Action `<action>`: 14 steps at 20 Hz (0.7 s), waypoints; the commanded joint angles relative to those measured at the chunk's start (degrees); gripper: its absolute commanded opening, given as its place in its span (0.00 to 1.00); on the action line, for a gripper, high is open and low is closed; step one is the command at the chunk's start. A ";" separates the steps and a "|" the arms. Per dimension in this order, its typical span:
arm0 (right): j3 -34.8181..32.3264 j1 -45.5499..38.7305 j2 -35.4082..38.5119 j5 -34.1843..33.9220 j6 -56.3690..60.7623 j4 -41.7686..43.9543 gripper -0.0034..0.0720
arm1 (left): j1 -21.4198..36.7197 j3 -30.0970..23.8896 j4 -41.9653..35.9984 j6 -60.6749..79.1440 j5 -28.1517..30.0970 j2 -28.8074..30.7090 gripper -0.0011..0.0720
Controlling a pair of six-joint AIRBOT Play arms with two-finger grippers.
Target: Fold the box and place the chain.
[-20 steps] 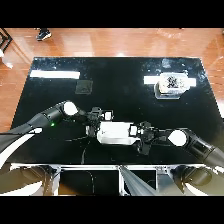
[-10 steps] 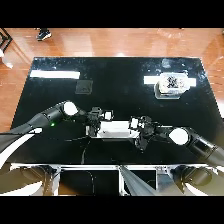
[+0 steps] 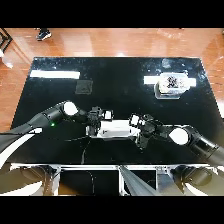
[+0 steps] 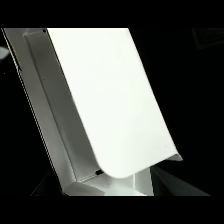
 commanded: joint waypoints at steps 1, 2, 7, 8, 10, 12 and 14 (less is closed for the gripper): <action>0.66 0.02 0.11 0.00 0.63 -1.31 0.98 | -0.02 0.02 0.00 -0.07 -0.13 -0.02 0.05; 0.68 0.02 0.11 0.02 0.61 -1.70 0.98 | -0.02 0.02 0.00 -0.09 -0.13 -0.02 0.05; 0.70 0.02 0.09 0.02 -2.49 -1.57 0.98 | -0.02 0.02 0.00 -0.07 -0.11 -0.02 0.05; 0.70 0.02 0.07 0.02 -5.46 -1.18 0.98 | -0.02 0.02 0.00 -0.07 -0.11 -0.02 0.05; 0.72 -0.15 -0.57 0.00 -11.85 2.89 0.98 | -0.04 0.02 -0.04 -0.09 -0.13 -0.02 0.05; 0.76 -0.28 -2.03 0.31 -17.88 7.69 0.98 | -0.02 0.02 -0.15 -0.11 -0.11 -0.02 0.05; 1.16 -0.46 -4.22 0.92 -20.17 8.94 0.98 | -0.02 0.02 -0.15 -0.13 -0.13 -0.02 0.05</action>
